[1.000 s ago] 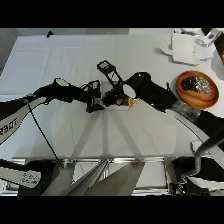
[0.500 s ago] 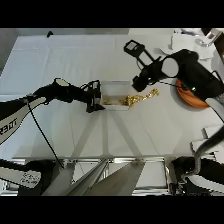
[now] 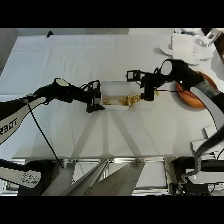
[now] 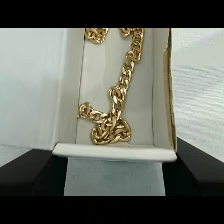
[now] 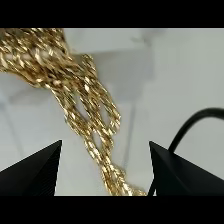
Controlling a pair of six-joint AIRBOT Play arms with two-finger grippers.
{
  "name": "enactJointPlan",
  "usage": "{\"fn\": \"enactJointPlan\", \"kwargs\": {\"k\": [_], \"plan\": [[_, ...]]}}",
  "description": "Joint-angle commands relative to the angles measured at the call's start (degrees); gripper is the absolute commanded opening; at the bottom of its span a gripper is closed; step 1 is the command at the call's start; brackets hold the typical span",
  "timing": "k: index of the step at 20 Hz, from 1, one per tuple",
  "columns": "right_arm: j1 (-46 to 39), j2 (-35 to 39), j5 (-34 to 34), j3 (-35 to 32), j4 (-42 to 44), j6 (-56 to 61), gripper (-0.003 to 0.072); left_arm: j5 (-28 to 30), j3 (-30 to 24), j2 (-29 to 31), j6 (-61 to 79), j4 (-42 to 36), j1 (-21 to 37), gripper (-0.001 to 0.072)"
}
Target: Fold the box and place the chain.
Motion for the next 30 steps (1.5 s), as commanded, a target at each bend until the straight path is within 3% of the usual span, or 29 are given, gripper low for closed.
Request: {"fn": "enactJointPlan", "kwargs": {"k": [1,6,7,8,10,12,15,20,24,30], "plan": [[-0.3,-5.6,-0.8,-0.2,5.5,-10.9,0.0607,0.0,0.0,0.0,0.0,0.0,0.0,0.0393],[-0.3,-8.2,-5.0,-0.2,5.5,-10.6,0.0591,0.0,0.0,0.0,0.0,0.0,0.0,0.0393],[-0.3,-8.4,-4.7,-0.2,5.5,-10.4,0.0548,0.0,0.0,0.0,0.0,0.0,0.0,0.0393],[-0.3,-8.7,-4.1,-0.2,5.4,-10.0,0.0464,0.0,0.0,0.0,0.0,0.0,0.0,0.0393],[-0.3,-8.8,-2.7,-0.2,4.8,-10.0,0.0189,0.0,0.0,0.0,0.0,0.0,0.0,0.0393],[-0.3,-8.8,-1.0,-0.2,4.0,-10.0,0.0009,0.0,0.0,0.0,0.0,0.0,0.0,0.0393],[-0.2,-8.3,1.3,-0.2,3.6,-9.6,0.0009,0.0,0.0,0.0,0.0,0.0,0.0,0.0393],[2.2,-3.0,1.5,-0.2,3.3,2.1,0.0008,0.0,0.0,0.0,-0.1,0.0,0.0,0.0393],[4.7,2.8,1.9,-0.2,2.3,18.7,0.0007,0.0,0.0,0.0,-0.2,0.0,0.0,0.0393],[11.6,8.2,0.2,-0.2,2.3,28.2,0.0007,0.0,0.0,0.0,-0.2,0.0,0.0,0.0393]]}}
